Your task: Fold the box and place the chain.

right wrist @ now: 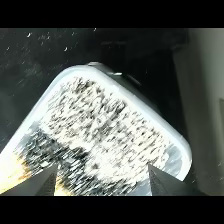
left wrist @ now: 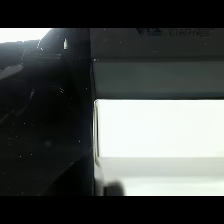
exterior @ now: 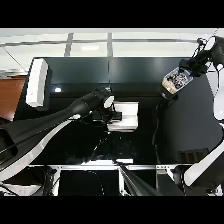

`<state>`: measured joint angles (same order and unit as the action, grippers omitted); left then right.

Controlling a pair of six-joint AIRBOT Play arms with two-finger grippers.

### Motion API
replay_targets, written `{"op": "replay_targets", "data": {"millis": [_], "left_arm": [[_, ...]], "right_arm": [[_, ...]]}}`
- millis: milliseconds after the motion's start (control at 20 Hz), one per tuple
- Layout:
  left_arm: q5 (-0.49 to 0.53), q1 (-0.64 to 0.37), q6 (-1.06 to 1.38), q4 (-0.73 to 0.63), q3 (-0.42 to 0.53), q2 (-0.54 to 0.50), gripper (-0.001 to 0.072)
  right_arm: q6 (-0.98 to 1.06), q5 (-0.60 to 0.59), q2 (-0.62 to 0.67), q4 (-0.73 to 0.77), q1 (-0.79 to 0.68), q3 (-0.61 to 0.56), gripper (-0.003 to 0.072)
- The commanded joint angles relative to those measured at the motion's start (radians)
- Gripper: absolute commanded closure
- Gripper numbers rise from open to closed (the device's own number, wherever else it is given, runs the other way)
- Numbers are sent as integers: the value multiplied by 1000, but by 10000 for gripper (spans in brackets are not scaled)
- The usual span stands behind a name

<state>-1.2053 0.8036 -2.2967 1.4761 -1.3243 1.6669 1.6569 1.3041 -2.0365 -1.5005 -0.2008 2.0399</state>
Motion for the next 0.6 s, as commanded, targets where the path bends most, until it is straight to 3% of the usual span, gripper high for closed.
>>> {"op": "replay_targets", "data": {"millis": [0, 300, 350, 400, 450, 500, 550], "left_arm": [[0, 0, 0, 0, -1, 0, 685], [0, 0, 0, 0, -1, 0, 685], [0, 0, 0, 0, -1, 0, 685], [1, 0, 0, 0, -1, 0, 685], [1, 0, 0, 0, -1, 0, 685], [0, 0, 0, 0, -1, 0, 685], [0, 0, 0, 0, -1, 0, 685]], "right_arm": [[28, -45, -32, -56, 2, 0, 84], [29, -76, -72, -36, 4, 0, 92], [29, -77, -73, -36, 4, 0, 263], [29, -76, -72, -36, 4, 0, 362], [29, -66, -72, -37, 4, 2, 563], [29, -51, -64, -37, 4, 2, 676], [24, -34, -51, -43, 4, 2, 672]]}}
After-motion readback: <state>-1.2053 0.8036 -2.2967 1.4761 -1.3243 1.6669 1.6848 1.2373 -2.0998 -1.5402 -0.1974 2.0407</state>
